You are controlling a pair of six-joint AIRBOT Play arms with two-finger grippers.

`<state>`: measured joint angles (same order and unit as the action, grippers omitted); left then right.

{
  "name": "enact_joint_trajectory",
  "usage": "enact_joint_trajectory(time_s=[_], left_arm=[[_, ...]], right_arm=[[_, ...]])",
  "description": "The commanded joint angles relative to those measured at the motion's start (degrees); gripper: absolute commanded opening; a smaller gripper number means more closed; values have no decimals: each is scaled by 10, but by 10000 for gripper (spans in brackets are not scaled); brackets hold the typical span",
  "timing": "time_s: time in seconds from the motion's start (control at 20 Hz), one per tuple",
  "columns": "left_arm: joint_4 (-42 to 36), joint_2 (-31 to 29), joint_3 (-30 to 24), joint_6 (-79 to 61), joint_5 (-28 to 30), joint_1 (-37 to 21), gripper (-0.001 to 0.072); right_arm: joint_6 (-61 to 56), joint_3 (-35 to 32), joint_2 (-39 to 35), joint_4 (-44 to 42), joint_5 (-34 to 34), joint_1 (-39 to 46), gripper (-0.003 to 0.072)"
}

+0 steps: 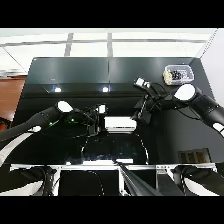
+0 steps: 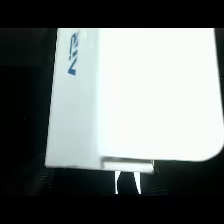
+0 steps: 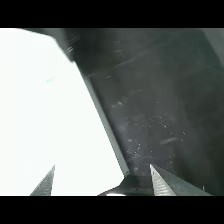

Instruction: Fold the box and place the chain.

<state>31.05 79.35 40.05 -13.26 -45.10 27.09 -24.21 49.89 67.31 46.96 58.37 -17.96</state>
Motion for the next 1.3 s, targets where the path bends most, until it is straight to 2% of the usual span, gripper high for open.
enact_joint_trajectory(time_s=[0.0,0.15,0.4,0.45,0.5,0.6,0.65,1.25], left_arm=[[0,0,0,0,1,0,391],[0,0,0,0,1,0,391],[0,0,0,0,1,0,392],[0,0,0,0,1,0,391],[0,0,0,0,1,0,391],[0,0,0,0,1,0,391],[0,0,0,0,1,0,391],[0,0,0,0,1,0,391]], right_arm=[[79,0,1,0,20,-17,707],[94,-14,1,2,4,-46,706],[99,-38,1,2,-6,-50,705],[99,-38,1,2,-7,-50,608],[99,-38,1,2,-8,-49,401],[98,-38,1,2,-6,-49,274],[97,-38,1,0,-6,-49,237],[66,-37,-16,0,-6,-49,236]])
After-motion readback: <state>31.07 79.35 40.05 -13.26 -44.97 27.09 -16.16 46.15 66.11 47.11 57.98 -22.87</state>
